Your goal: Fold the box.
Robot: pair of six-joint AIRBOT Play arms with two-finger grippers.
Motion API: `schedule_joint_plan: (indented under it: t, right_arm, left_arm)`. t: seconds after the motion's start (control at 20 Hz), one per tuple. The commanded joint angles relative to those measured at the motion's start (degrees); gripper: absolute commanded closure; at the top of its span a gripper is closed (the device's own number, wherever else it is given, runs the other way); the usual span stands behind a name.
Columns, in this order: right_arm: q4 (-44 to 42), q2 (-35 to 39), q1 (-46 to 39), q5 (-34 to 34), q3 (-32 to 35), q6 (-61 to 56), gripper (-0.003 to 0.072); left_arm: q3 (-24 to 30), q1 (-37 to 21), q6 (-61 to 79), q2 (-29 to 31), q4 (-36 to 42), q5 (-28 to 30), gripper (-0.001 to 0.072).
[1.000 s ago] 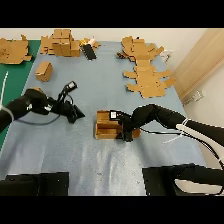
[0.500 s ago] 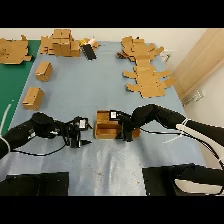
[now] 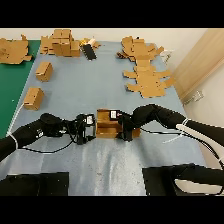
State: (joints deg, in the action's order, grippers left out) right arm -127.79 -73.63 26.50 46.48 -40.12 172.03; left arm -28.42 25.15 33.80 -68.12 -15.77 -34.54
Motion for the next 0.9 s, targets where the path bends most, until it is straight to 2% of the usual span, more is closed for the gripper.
schedule_joint_plan:
  t: [0.0,0.3,0.6,0.85]
  right_arm:
    - [0.59,0.02,0.02,0.07,-0.02,0.02,0.0187]
    - [1.16,0.02,0.02,0.07,-0.02,0.04,0.0187]
    - [1.16,0.02,0.02,0.09,-0.02,0.02,0.0187]
    - [1.16,0.02,0.02,0.09,-0.02,0.02,0.0187]
  left_arm:
    - [-0.20,1.62,-0.81,-0.11,0.79,0.63,0.0013]
    - [-0.24,2.03,-0.44,-0.28,0.79,0.48,0.0013]
    - [-4.81,2.43,-0.33,-5.60,0.39,-3.04,0.0013]
    - [-5.16,2.43,-0.20,-5.95,-0.02,-3.28,0.0014]
